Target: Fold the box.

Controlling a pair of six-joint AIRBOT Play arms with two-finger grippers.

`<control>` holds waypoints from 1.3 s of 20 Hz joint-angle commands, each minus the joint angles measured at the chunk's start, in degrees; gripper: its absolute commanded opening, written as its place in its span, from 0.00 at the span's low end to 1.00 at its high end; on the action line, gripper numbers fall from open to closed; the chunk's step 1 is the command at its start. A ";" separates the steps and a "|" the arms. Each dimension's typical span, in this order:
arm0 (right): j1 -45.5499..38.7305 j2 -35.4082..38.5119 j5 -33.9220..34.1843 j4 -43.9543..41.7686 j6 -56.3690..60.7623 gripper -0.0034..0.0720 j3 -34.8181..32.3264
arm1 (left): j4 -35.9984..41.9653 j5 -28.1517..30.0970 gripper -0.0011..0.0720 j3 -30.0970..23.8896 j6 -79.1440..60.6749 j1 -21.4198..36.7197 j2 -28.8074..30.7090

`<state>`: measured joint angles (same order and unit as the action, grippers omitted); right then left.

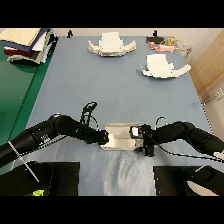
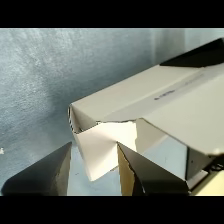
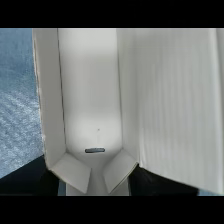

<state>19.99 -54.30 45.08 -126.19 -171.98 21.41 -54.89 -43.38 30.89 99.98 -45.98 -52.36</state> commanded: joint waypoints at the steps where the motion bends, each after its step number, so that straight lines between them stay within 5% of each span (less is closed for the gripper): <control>1: 0.00 0.00 0.00 -0.02 0.02 0.77 0.00 | -11.23 1.16 0.58 3.30 14.93 -5.64 -2.78; 5: 0.00 0.00 0.00 0.00 0.00 0.77 0.00 | -15.26 -0.44 0.57 8.11 22.51 -10.54 -8.90; 17: 0.00 0.00 0.00 0.00 0.00 0.77 0.00 | -30.47 -17.29 0.57 23.63 42.58 -16.98 -23.54; 18: 0.00 0.00 0.00 0.00 0.00 0.77 0.00 | -31.63 -18.73 0.49 24.98 42.53 -17.49 -24.68; 26: 0.00 0.00 0.00 -0.02 0.00 0.77 0.00 | -33.55 -22.29 0.49 26.64 48.37 -20.83 -27.71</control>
